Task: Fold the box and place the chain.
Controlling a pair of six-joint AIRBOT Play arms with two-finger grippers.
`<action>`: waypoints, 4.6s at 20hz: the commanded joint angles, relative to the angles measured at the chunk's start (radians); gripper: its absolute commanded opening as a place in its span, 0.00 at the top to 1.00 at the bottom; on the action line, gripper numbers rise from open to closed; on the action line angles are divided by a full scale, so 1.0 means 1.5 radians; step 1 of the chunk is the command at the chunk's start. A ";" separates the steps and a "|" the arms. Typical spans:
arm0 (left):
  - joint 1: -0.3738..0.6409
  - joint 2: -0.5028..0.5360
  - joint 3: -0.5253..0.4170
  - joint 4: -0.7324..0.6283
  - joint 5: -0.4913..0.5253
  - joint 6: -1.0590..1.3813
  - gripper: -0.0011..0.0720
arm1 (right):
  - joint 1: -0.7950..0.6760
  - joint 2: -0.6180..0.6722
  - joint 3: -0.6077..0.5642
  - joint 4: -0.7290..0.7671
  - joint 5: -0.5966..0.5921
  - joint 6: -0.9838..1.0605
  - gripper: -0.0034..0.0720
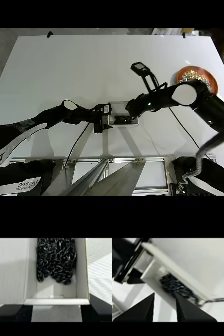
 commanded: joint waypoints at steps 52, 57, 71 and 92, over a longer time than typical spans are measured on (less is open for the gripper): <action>0.000 0.000 0.000 0.000 0.000 0.000 0.78 | -0.224 -0.180 -0.015 -0.200 -0.003 -0.006 0.95; 0.000 0.000 0.000 0.000 0.000 0.000 0.78 | -0.224 -0.047 -0.015 -0.058 0.024 -0.079 0.95; 0.000 0.000 0.000 0.000 0.000 0.000 0.78 | -0.130 0.204 -0.015 0.289 0.085 -0.215 0.95; 0.000 0.000 0.000 0.000 0.000 0.000 0.78 | 0.061 -0.101 0.002 0.067 -0.008 -0.174 0.63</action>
